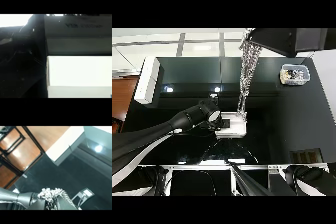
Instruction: Fold the box and place the chain.
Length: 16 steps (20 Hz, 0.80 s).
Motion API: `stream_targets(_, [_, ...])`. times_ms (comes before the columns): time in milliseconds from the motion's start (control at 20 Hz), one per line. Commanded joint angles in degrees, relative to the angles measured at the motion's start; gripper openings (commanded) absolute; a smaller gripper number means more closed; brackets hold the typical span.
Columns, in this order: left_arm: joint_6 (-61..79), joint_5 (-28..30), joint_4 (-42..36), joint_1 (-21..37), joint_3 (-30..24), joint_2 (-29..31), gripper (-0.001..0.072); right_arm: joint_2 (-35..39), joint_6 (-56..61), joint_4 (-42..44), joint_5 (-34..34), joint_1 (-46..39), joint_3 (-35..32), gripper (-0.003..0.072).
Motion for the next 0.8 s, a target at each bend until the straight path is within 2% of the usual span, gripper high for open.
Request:
stream_targets(0, [0.04,0.00,0.00,0.00,0.02,-0.02,0.0027,0.02,-0.61,1.95,-1.33,0.07,0.09,0.0014])
stream_targets(500, [0.02,0.00,0.02,0.00,0.02,-0.02,0.0027,0.02,-1.27,1.95,-2.62,0.07,0.07,0.0014])
stream_targets(750, [0.02,0.07,0.02,0.00,0.02,-0.02,0.0026,0.00,-1.25,1.49,3.28,0.07,-0.87,0.0014])
